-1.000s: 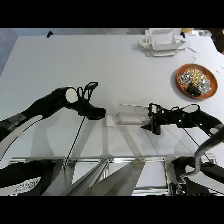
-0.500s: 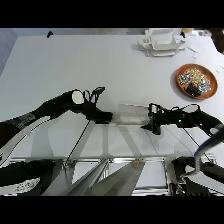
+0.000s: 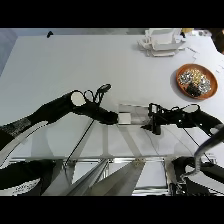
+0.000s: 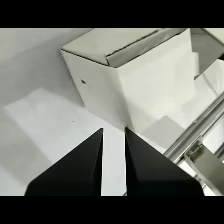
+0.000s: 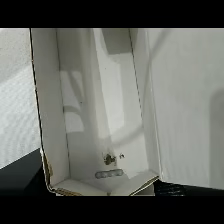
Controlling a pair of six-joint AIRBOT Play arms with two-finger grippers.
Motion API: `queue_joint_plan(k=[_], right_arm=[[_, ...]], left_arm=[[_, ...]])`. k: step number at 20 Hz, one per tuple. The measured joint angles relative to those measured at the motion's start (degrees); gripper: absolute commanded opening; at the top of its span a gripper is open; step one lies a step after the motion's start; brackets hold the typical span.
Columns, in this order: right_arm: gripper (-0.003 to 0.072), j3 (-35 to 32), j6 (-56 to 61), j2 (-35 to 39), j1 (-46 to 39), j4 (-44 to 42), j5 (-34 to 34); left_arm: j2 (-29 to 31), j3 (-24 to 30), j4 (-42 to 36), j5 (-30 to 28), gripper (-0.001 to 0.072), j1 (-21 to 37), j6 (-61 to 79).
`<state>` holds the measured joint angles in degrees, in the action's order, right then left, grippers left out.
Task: Fold the box and place the chain.
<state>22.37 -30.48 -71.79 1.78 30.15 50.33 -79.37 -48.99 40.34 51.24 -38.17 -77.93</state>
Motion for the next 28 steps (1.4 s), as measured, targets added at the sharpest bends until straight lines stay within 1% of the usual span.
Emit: queue_joint_plan(k=[4,5,6,7,11,15,20,24,28], right_arm=[[0.0411,0.0,0.0,0.0,0.0,0.0,0.0],[0.0411,0.0,0.0,0.0,0.0,0.0,0.0],[0.0411,0.0,0.0,0.0,0.0,0.0,0.0],[0.0411,0.0,0.0,0.0,0.0,0.0,0.0],[0.0411,0.0,0.0,0.0,0.0,0.0,0.0],[0.0411,0.0,0.0,0.0,0.0,0.0,0.0],[0.0411,0.0,0.0,0.0,0.0,0.0,0.0],[0.0411,0.0,0.0,0.0,0.0,0.0,0.0],[0.0411,0.0,0.0,0.0,0.0,0.0,0.0]], left_arm=[[1.0,0.0,0.0,-0.4,0.0159,-0.3,0.2],[1.1,0.0,0.0,-0.3,0.0177,-0.5,0.1],[1.2,0.0,0.1,-0.7,0.0233,-0.6,0.1],[1.2,0.0,0.2,-1.2,0.0272,-0.7,-0.1],[1.1,-0.7,1.8,-3.5,0.0276,-1.5,-2.4],[-0.7,-3.7,6.7,-3.3,0.0276,-2.6,-7.6],[-4.0,-8.4,14.1,-0.8,0.0276,-4.5,-14.6],[-6.4,-12.5,18.4,1.6,0.0276,-6.3,-19.0],[-8.7,-15.9,23.5,5.8,0.0276,-8.2,-24.0]])
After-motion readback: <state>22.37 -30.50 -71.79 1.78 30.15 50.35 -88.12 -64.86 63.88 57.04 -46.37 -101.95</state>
